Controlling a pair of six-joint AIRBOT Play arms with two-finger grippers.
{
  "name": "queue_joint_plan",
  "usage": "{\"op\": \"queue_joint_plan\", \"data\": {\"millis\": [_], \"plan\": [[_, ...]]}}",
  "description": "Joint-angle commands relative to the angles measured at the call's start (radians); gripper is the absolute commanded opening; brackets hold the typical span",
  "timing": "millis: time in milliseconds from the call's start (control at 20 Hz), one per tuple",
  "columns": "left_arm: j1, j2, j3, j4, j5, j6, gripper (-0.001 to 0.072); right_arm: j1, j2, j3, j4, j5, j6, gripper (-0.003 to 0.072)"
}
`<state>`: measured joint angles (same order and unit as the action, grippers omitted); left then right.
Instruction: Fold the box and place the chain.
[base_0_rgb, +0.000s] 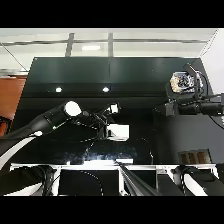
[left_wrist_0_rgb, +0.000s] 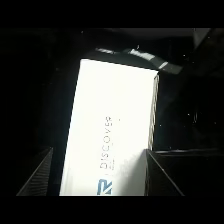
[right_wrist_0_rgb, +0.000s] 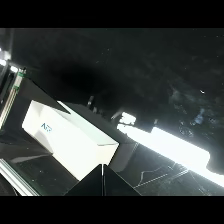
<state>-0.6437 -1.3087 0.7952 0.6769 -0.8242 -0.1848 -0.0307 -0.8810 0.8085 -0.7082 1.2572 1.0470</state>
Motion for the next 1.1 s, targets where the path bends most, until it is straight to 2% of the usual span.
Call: {"op": "queue_joint_plan", "data": {"millis": [0,400,500,700,850,900,950,1000,1050], "plan": [[-0.003,-0.013,0.005,0.004,-0.034,-0.003,0.0712,0.0,0.001,0.001,-0.008,-0.004,0.0,0.0011],[-0.01,-0.016,0.004,0.065,-0.04,-0.003,0.0712,0.0,0.001,0.001,-0.008,-0.004,0.0,0.0011],[-0.04,-0.028,0.002,0.114,0.004,-0.003,0.0713,0.0,0.001,0.001,-0.008,-0.005,0.0,0.0011],[-0.115,-0.068,0.002,0.187,0.168,-0.003,0.0712,0.0,0.001,0.001,-0.008,-0.005,0.0,0.001],[-0.127,-0.083,0.002,0.186,0.196,-0.009,0.0708,0.0,0.001,0.001,-0.008,-0.005,0.0,0.001],[-0.126,-0.081,0.003,0.187,0.196,-0.05,0.0625,0.0,0.001,0.001,-0.008,-0.005,0.0,0.0011],[-0.116,-0.073,0.003,0.202,0.196,-0.106,0.0401,0.0,0.001,0.001,-0.008,-0.005,0.0,0.0011],[-0.101,-0.061,0.003,0.227,0.194,-0.15,0.0308,0.0,0.001,0.001,-0.008,-0.005,0.0,0.0011],[-0.076,-0.047,0.003,0.256,0.191,-0.19,0.0308,0.0,0.001,0.001,-0.008,-0.005,0.0,0.0011]]}}
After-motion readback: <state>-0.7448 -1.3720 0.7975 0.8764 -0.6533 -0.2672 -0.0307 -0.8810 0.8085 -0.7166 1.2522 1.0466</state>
